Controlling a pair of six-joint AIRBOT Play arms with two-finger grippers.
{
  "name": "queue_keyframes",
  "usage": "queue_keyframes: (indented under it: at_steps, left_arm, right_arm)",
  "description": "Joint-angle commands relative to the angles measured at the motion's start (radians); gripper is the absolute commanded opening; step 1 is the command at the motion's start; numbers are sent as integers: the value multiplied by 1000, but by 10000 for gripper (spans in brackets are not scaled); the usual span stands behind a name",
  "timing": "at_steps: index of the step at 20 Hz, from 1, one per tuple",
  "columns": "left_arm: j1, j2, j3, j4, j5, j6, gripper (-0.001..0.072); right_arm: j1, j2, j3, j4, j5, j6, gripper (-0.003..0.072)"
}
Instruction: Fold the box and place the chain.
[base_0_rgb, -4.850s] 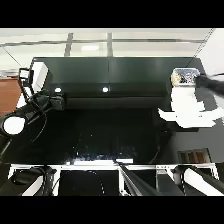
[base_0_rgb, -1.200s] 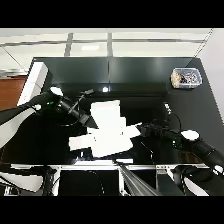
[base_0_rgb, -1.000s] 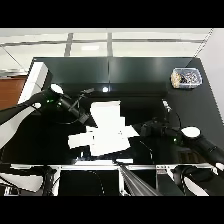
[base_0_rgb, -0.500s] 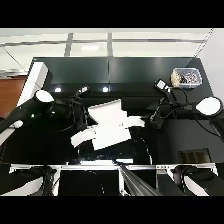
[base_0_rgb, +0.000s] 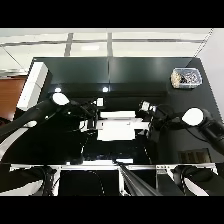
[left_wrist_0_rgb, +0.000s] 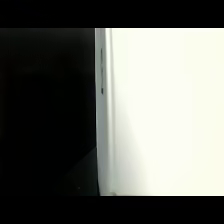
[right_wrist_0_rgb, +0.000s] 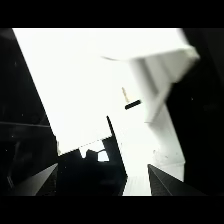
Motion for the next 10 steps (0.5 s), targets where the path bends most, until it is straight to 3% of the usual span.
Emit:
queue_keyframes:
  at_steps: [1, 10]
  left_arm:
    - [-11, -101, 76, 58, -42, 31, 29]
    - [-9, -137, 76, 62, -61, 30, 28]
  right_arm:
    - [58, -6, -35, -47, -81, -57, 629]
    - [170, -45, -154, -2, -260, -57, 632]
